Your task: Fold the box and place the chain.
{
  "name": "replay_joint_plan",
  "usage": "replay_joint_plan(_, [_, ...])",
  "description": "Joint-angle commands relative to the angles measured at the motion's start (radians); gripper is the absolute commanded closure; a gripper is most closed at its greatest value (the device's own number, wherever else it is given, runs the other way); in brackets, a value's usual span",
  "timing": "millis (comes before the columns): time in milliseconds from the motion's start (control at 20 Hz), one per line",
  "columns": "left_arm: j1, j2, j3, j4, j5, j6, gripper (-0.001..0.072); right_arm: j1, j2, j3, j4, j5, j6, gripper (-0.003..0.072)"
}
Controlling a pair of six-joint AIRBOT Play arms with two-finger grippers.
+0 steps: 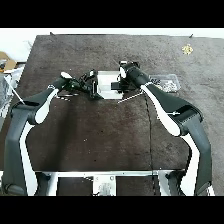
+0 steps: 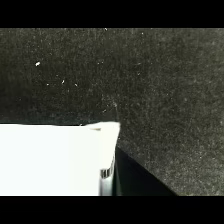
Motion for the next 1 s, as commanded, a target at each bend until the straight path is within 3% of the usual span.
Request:
replay_joint_plan(0, [0.001, 0.0, 0.0, 0.0, 0.0, 0.0, 0.0476, 0.002, 0.0, 0.0, -0.004, 0.0, 0.013, 0.0675])
replay_joint_plan(250, [0.001, 0.0, 0.0, 0.0, 0.0, 0.0, 0.0476, 0.003, 0.0, 0.0, -0.01, -0.003, 0.019, 0.0669])
replay_joint_plan(300, [0.001, 0.0, 0.0, 0.0, 0.0, 0.0, 0.0476, 0.003, 0.002, 0.0, -0.01, -0.004, 0.018, 0.0488])
replay_joint_plan(350, [0.001, 0.0, 0.0, 0.0, 0.0, 0.0, 0.0476, 0.002, 0.006, 0.0, -0.01, -0.005, 0.007, 0.0242])
replay_joint_plan(400, [0.001, 0.0, 0.0, 0.0, 0.0, 0.0, 0.0476, 0.003, 0.014, 0.0, -0.01, -0.009, -0.011, 0.0202])
replay_joint_plan(750, [0.001, 0.0, 0.0, 0.0, 0.0, 0.0, 0.0476, -0.001, 0.09, 0.001, -0.006, 0.023, -0.136, 0.0201])
replay_joint_plan(950, [0.001, 0.0, 0.0, 0.0, 0.0, 0.0, 0.0476, -0.048, 0.216, 0.003, -0.013, 0.016, -0.335, 0.0202])
